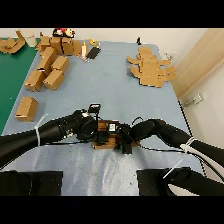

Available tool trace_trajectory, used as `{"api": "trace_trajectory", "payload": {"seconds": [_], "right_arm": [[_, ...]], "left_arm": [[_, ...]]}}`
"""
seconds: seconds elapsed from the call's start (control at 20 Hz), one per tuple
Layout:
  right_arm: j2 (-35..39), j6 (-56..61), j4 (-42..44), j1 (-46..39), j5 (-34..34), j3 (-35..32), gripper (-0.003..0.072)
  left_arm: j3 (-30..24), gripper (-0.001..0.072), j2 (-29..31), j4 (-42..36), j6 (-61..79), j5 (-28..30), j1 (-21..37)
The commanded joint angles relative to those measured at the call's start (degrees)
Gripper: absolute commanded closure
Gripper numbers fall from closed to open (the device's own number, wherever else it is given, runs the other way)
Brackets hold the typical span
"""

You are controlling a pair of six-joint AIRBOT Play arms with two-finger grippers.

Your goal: Fold the box.

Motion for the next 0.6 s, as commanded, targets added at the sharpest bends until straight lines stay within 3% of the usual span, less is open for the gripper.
{"api": "trace_trajectory", "payload": {"seconds": [0.0,0.25,0.55], "right_arm": [[0.0,0.0,0.0,0.0,0.0,0.0,0.0270],[0.0,0.0,0.0,0.0,0.0,0.0,0.0271],[0.0,0.0,0.0,0.0,0.0,0.0,0.0271]], "left_arm": [[1.7,0.0166,-2.3,0.9,-0.2,-3.0,-0.6],[1.7,0.0166,-2.8,0.2,-0.2,0.4,-0.7],[1.7,0.0196,-2.8,0.3,-0.2,0.5,-0.6]]}}
